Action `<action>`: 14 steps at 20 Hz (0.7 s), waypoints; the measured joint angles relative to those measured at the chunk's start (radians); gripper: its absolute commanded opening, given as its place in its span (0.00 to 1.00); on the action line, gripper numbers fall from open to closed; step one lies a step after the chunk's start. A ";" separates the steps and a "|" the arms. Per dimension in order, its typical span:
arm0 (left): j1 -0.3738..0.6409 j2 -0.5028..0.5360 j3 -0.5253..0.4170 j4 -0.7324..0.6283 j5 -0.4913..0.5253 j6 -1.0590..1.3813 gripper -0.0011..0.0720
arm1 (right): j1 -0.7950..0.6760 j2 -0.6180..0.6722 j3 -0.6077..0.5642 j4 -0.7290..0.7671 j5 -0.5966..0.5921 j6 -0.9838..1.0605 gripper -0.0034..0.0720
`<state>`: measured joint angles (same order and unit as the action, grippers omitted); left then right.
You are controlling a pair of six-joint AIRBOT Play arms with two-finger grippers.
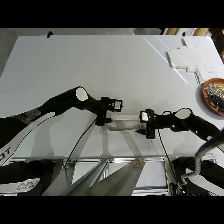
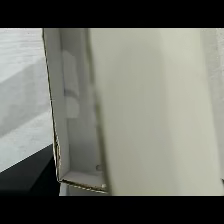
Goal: Fold the box and place the chain.
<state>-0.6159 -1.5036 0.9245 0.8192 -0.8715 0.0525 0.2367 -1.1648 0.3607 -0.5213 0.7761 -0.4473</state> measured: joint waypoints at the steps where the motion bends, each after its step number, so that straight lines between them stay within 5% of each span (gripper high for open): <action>1: 0.000 0.013 0.000 0.028 -0.004 -0.023 0.75 | 0.000 0.000 0.000 0.001 0.000 0.000 0.58; 4: 0.005 0.056 0.000 0.148 -0.030 -0.145 0.70 | 0.000 0.000 0.000 0.002 -0.002 0.002 0.58; 7: 0.013 0.118 -0.001 0.259 -0.098 -0.291 0.07 | 0.000 0.000 0.000 0.004 -0.003 0.005 0.58; 14: -0.093 0.303 -0.001 0.351 -0.228 -0.521 0.02 | 0.000 0.000 0.000 0.003 -0.003 0.003 0.58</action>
